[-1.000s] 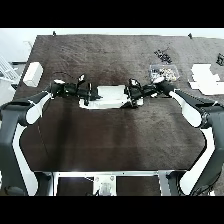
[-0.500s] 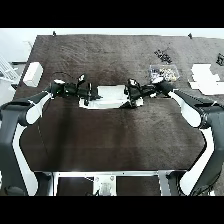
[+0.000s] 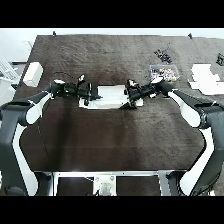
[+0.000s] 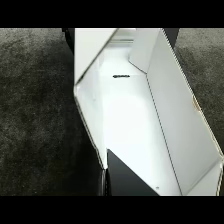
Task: Fold the box and place the chain.
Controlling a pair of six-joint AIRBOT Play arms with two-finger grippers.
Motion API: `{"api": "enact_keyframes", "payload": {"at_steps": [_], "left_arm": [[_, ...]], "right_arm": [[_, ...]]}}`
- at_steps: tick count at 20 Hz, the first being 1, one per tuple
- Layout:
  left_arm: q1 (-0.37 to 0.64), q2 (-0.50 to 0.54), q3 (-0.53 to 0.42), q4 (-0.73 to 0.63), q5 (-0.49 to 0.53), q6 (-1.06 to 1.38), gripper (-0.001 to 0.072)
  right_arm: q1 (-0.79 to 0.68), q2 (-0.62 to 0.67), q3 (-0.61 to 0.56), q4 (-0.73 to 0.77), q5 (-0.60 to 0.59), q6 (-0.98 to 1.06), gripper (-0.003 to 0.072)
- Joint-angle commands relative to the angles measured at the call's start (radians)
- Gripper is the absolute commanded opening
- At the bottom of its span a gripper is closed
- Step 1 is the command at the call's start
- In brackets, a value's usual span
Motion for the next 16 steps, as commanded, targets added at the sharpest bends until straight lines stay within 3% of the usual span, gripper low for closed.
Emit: {"api": "enact_keyframes", "payload": {"at_steps": [1,9,11,16], "left_arm": [[0.001,0.0,0.0,0.0,0.0,0.0,0.0022],[0.001,0.0,0.0,0.0,0.0,0.0,0.0022],[0.001,0.0,0.0,0.0,0.0,0.0,0.0022],[0.001,0.0,0.0,0.0,0.0,0.0,0.0022]], "right_arm": [[0.008,0.0,0.008,-0.028,0.007,0.007,0.0694],[0.014,0.0,0.013,-0.048,0.001,0.039,0.0664],[0.014,0.0,0.013,-0.048,0.0,0.042,0.0556],[0.012,0.0,0.013,-0.044,0.0,0.042,0.0555]]}}
